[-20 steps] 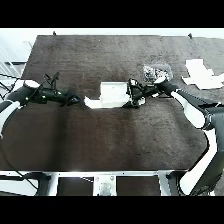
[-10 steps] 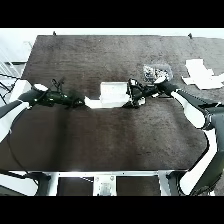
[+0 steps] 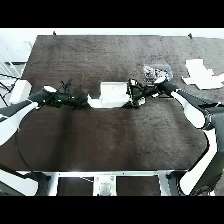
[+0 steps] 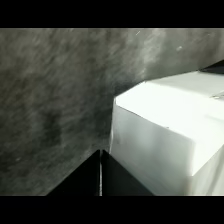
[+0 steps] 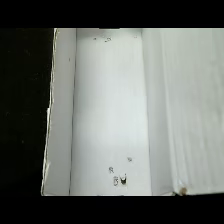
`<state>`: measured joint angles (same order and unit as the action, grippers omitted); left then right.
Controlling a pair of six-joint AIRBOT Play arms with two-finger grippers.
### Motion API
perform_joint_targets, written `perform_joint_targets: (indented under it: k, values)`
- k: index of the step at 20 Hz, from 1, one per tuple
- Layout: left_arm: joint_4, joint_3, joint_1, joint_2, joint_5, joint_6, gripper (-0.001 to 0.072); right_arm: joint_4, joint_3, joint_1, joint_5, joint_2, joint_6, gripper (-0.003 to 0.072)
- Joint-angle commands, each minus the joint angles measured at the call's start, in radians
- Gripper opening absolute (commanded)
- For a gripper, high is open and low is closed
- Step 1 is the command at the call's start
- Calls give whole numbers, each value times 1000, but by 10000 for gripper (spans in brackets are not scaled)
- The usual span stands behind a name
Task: Fold the box and place the chain.
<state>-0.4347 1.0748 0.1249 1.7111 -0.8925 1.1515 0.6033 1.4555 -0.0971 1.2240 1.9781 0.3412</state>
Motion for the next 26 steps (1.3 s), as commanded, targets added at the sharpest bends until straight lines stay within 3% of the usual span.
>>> perform_joint_targets:
  k: [1,4,6,11,13,26]
  values:
    - [33,23,5,5,-13,-34,16,0,0,0,0,1,0,585]
    - [63,65,5,4,-60,-73,21,0,0,0,0,1,0,585]
    - [82,74,5,4,-71,-79,202,0,0,0,0,1,0,585]
    - [98,74,20,4,-68,-100,201,0,0,0,0,1,0,585]
    - [107,74,39,4,-53,-107,271,0,0,0,0,1,0,584]
    - [125,94,80,2,-44,-83,274,0,0,0,0,1,0,584]
